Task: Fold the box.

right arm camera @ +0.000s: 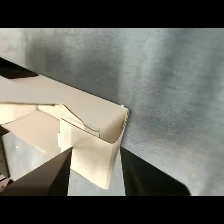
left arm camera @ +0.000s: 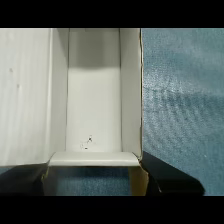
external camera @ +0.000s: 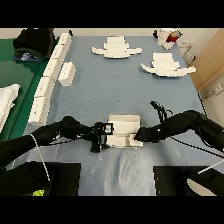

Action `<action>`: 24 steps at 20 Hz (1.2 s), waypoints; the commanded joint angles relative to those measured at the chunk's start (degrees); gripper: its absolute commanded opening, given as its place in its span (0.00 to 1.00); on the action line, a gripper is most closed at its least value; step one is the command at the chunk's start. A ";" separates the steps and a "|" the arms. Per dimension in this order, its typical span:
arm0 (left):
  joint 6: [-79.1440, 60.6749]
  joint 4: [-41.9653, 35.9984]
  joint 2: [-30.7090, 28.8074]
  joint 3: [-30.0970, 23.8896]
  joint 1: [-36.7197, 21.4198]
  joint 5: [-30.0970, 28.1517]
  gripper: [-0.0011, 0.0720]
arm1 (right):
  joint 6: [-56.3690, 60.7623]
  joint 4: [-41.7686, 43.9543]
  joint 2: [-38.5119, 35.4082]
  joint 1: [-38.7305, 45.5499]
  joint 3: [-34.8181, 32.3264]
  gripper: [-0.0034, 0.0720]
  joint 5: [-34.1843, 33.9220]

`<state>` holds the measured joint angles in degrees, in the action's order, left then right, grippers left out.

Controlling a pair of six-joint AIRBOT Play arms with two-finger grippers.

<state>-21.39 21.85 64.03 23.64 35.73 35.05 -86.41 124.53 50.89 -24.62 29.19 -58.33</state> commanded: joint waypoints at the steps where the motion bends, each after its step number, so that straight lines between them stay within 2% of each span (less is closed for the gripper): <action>1: 0.00 0.02 0.00 0.04 0.00 0.00 0.71 | 21.70 -17.22 3.74 -10.67 6.73 0.64 -0.59; 3: 0.00 0.02 0.00 0.04 0.00 0.00 0.71 | 30.80 -23.41 7.80 -16.65 10.91 0.64 -4.35; 7: -0.02 0.02 0.00 0.04 0.00 0.00 0.71 | 42.58 -31.80 15.72 -24.92 17.29 0.64 -7.15; 12: -0.02 0.02 0.00 0.04 0.00 0.00 0.72 | 47.45 -34.80 21.35 -26.10 18.93 0.55 -9.22; 15: 0.00 0.02 0.00 0.07 0.00 0.00 0.71 | 48.37 -35.60 21.97 -26.10 18.93 0.46 -9.07; 18: -0.02 0.04 0.00 0.04 0.00 0.00 0.71 | 48.43 -35.69 21.94 -26.10 18.95 0.05 -9.16; 24: -0.02 0.02 0.00 0.04 0.00 0.00 0.72 | 48.41 -35.85 21.94 -26.10 18.95 0.06 -8.87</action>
<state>-21.34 21.85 64.03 23.64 35.73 35.09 -38.13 89.06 72.73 -50.65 48.07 -67.66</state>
